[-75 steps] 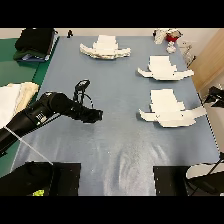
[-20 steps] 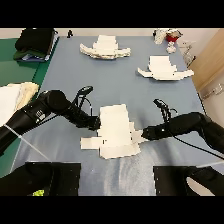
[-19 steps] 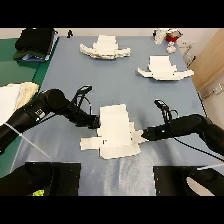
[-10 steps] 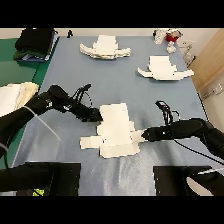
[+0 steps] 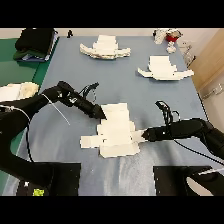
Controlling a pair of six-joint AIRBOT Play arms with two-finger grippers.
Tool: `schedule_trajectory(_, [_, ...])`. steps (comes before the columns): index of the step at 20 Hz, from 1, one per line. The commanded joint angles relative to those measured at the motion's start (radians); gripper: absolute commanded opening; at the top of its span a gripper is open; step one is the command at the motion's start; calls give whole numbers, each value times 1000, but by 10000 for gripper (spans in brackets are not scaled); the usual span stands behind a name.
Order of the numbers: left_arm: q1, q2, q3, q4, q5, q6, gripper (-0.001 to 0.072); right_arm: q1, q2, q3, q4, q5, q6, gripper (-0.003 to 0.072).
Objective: Fold the box.
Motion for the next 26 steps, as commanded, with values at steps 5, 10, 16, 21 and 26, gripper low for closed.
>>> schedule_trajectory(5, [-29, -29, 24, -10, -86, 120, 176, 1, -2, 0, -10, -2, 0, 0])
schedule_trajectory(10, [-44, -29, 25, -11, -67, 134, 175, 1, -2, 0, -15, -3, 0, -1])
schedule_trajectory(16, [-45, -29, 25, -13, -73, 153, 14, 1, -2, 0, -22, -3, 0, 0])
schedule_trajectory(21, [-46, -29, 25, -27, -72, 165, 14, 1, -2, 2, -24, 3, -3, 120])
schedule_trajectory(26, [-52, -13, 25, -70, -68, 283, 11, -1, -1, 86, -257, 2, 14, 321])
